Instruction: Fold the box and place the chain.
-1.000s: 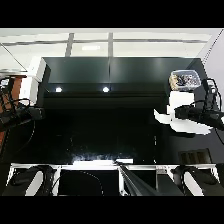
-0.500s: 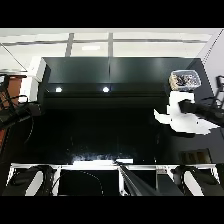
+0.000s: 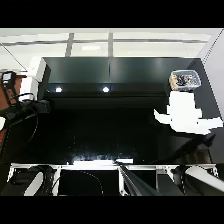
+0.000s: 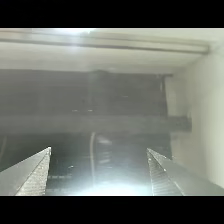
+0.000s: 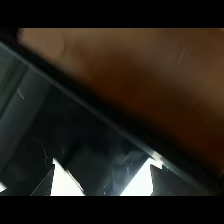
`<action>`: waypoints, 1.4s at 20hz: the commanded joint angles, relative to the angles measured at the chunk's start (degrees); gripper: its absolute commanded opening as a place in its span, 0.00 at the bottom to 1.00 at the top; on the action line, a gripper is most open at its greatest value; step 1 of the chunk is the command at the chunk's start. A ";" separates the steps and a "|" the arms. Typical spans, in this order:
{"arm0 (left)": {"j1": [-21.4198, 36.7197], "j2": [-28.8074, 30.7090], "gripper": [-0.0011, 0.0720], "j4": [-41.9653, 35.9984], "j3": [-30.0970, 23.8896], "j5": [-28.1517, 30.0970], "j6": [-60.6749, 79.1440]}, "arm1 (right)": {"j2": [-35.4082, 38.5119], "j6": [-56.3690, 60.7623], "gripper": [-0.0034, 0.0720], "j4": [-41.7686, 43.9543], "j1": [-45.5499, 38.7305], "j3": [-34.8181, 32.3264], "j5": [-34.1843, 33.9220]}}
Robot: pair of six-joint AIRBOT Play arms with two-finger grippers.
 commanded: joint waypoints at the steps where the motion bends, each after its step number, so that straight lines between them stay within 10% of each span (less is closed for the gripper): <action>1: -4.46 -1.03 0.98 -0.26 0.85 1.31 -0.72 | -13.44 -19.85 0.97 23.15 -12.02 5.97 25.97; 12: -6.60 -2.43 0.98 -6.49 0.94 4.39 -7.52 | -34.45 -20.65 0.97 17.42 0.52 18.75 38.51; 20: -6.60 -2.82 0.98 -6.51 0.94 4.81 -7.50 | -31.89 -25.29 0.08 17.66 0.79 17.99 39.23; 28: -6.60 -3.23 0.98 -7.32 0.94 4.70 -7.48 | -12.81 -29.86 0.09 26.38 4.24 2.25 31.23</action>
